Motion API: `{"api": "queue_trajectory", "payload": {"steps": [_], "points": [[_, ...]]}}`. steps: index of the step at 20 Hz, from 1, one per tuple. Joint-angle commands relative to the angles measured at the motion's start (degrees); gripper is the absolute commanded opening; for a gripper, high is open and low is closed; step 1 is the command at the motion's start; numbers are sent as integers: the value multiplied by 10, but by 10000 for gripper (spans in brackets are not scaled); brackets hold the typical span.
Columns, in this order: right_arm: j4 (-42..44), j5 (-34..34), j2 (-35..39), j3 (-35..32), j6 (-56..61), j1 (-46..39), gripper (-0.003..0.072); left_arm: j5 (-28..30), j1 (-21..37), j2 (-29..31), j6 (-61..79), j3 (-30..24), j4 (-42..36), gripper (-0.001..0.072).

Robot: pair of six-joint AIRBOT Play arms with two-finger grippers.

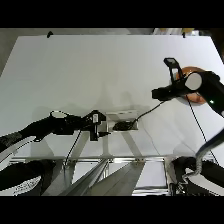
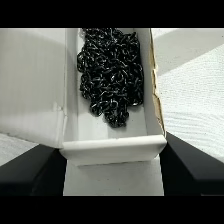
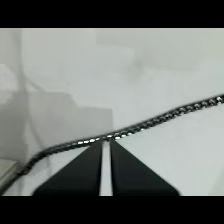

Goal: Fold the box and place the chain.

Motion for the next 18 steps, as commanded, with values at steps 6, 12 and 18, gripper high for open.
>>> {"api": "queue_trajectory", "payload": {"steps": [6,12,18], "points": [[-22,0,-117,-4,2,-13,317,0,0,0,0,0,0,203],[-22,14,-137,-4,2,-13,155,0,0,0,0,0,0,203],[-22,60,-91,-4,-35,-10,16,0,0,0,0,0,0,203]]}}
